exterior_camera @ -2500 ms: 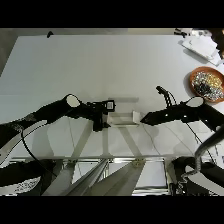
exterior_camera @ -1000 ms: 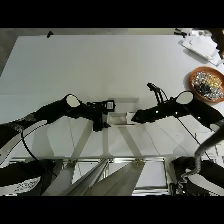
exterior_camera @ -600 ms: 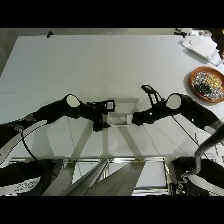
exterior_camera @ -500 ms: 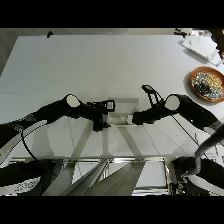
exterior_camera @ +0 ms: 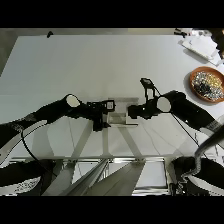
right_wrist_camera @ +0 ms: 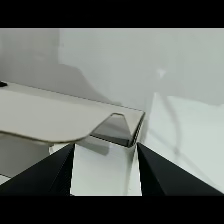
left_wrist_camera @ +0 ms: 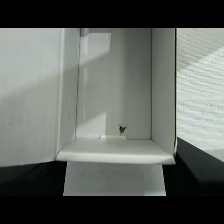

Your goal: Fold the box and place the chain.

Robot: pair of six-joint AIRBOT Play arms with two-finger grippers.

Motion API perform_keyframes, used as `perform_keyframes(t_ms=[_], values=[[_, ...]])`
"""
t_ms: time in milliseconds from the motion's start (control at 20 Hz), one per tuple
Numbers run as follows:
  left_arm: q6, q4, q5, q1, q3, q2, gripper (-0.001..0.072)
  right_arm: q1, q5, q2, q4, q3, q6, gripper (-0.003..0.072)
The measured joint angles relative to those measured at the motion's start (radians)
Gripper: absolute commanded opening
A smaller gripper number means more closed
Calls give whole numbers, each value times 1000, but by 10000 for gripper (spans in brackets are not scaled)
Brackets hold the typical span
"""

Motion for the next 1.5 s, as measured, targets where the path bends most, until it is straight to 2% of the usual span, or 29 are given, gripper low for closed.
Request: perform_keyframes(t_ms=[350, 850, 1100, 1150, 1200, 1250, 1300, 1400, 1500], values=[[0, 0, 0, 0, 0, 0, 453, 88, 95, -80, -82, 39, 176, 416], [0, 0, 0, 0, 0, 0, 453, 144, 78, -111, -133, 61, 385, 380], [-1, -1, 0, 0, 0, 0, 453, 167, 119, -111, -198, 63, 515, 305], [-1, -1, 0, 0, 0, 0, 453, 169, 136, -111, -211, 63, 523, 209], [-1, -1, 0, 0, 0, 0, 453, 171, 146, -112, -221, 63, 532, 149], [-1, -1, 0, 0, 0, 0, 453, 171, 151, -112, -230, 63, 534, 94], [-1, -1, 0, 0, 0, 0, 453, 173, 151, -114, -238, 63, 534, 69], [0, 0, 1, 0, 0, 0, 453, 180, 148, -120, -248, 63, 533, 93], [-2, 0, 1, 0, 0, 0, 453, 188, 126, -134, -254, 63, 534, 278]])
